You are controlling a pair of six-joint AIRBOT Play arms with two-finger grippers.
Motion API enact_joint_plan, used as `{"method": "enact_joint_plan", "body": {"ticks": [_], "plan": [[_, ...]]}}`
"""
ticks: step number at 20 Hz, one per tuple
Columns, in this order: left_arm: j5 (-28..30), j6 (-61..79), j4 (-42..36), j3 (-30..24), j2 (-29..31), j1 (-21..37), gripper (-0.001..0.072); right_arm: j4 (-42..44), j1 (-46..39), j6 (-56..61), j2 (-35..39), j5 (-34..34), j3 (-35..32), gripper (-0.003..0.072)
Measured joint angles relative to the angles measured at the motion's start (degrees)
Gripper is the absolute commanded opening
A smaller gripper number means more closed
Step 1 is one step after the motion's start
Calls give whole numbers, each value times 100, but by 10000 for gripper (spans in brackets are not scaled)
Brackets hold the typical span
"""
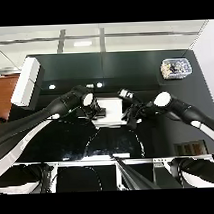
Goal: Fold the box and place the chain.
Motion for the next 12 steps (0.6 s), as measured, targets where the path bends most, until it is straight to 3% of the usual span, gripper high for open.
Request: {"method": "enact_joint_plan", "body": {"ticks": [3,5,9,12], "plan": [[-13,0,0,0,0,0,25,-643,-828,1340,553,1268,269,13],[-24,0,0,0,0,0,26,-892,-1596,2271,909,1604,271,13],[-50,0,0,0,0,0,25,-1034,-2774,4321,1141,1069,-468,13],[-76,0,-2,0,0,0,25,-645,-2785,5042,846,557,-1045,13]]}}
